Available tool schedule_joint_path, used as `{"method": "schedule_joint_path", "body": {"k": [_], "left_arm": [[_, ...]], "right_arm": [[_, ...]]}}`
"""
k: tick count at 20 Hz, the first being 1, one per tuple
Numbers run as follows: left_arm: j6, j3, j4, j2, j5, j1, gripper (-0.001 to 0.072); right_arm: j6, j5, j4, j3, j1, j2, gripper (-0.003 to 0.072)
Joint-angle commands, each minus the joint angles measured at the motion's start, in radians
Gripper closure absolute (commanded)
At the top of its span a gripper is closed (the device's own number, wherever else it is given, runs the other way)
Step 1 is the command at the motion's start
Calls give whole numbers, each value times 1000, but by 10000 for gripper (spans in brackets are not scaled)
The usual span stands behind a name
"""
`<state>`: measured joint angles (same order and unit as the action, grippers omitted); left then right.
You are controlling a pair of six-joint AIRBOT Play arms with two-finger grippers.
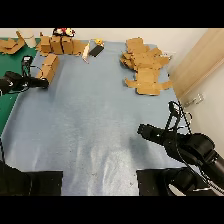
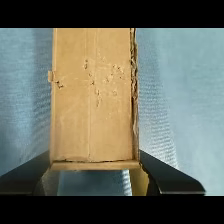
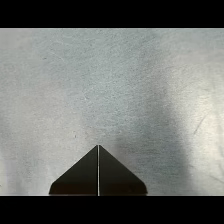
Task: Fold the box.
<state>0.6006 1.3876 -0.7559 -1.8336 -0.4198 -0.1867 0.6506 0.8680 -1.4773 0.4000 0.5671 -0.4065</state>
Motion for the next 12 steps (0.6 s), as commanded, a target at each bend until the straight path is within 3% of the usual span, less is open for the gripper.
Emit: {"method": "schedule_joint_path", "body": {"k": [1,12], "left_arm": [[46,48,-3,-32,-2,5,233],[73,148,-4,-88,-57,19,232]], "right_arm": [[0,0,0,1,0,0,684],[-7,0,0,1,0,0,684]]}}
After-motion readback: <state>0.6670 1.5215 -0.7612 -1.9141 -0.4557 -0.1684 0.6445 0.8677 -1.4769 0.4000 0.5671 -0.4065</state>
